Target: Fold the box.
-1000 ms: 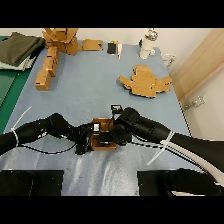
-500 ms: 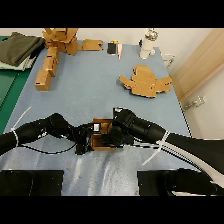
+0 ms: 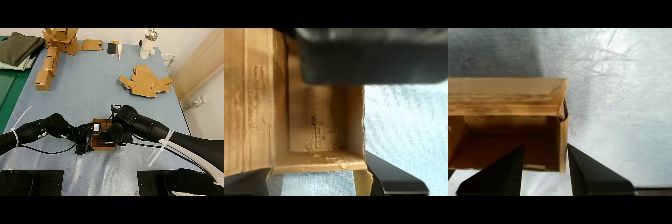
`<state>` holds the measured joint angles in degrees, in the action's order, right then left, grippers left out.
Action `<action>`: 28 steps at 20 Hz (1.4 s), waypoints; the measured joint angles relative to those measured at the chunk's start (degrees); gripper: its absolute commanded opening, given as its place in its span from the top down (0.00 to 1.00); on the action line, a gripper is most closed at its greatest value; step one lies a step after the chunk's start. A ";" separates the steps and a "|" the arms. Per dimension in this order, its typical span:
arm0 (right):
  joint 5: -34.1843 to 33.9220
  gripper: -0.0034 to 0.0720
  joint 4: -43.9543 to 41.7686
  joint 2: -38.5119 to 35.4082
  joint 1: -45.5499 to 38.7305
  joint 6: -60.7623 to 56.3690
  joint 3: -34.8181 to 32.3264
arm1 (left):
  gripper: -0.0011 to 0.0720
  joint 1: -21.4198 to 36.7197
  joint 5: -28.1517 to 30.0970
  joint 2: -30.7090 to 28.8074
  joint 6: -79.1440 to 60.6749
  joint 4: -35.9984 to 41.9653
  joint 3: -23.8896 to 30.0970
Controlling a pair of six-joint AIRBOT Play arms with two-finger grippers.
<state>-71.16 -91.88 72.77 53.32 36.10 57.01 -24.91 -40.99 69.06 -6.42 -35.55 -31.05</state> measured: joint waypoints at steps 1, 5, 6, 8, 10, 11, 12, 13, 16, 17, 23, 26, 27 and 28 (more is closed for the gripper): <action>-1.14 0.41 -0.04 -0.57 -0.26 0.15 0.28 | 0.35 0.00 0.00 0.00 0.02 0.00 0.00; -4.87 0.42 -0.04 -3.98 -1.70 0.35 0.85 | 0.35 0.00 0.00 0.00 0.02 0.00 0.00; -5.44 0.54 0.00 -4.90 -2.25 0.37 0.94 | 0.35 0.00 0.00 0.00 0.02 0.00 0.00; -7.41 0.70 0.96 -6.27 -4.37 1.11 0.96 | 0.35 0.00 0.00 0.00 0.02 0.00 0.00; -8.94 0.88 1.84 -6.71 -8.52 4.11 0.90 | 0.35 0.00 0.00 0.00 0.02 0.00 0.00; -8.68 0.93 1.81 -6.38 -11.23 6.62 0.85 | 0.35 0.00 0.00 0.00 0.02 0.00 0.00; -7.26 0.95 1.25 -5.57 -14.75 10.40 0.85 | 0.35 0.00 0.00 0.00 0.02 0.00 0.00; -5.22 0.95 -0.92 -4.35 -18.43 15.23 0.85 | 0.35 0.00 0.00 0.00 0.00 0.02 0.00; 1.62 0.95 -20.61 2.54 -30.49 40.11 0.87 | 0.35 0.00 0.00 -0.02 0.02 0.00 0.00; 2.43 0.95 -29.55 5.77 -33.81 50.29 0.92 | 0.35 0.00 0.00 0.00 0.02 0.00 0.00; -4.42 0.95 -60.35 16.52 -38.32 90.31 0.90 | 0.35 0.00 0.00 0.00 0.00 0.02 0.00; -6.62 0.95 -62.93 15.04 -34.25 98.60 -0.57 | 0.35 0.00 -0.02 0.00 0.02 0.00 0.00; -6.16 0.95 -62.66 13.62 -32.74 100.08 -1.62 | 0.35 0.00 -0.02 0.00 0.02 0.00 0.00; -5.03 0.95 -61.94 11.74 -31.19 101.22 -2.89 | 0.35 0.00 -0.02 0.00 0.02 0.00 0.00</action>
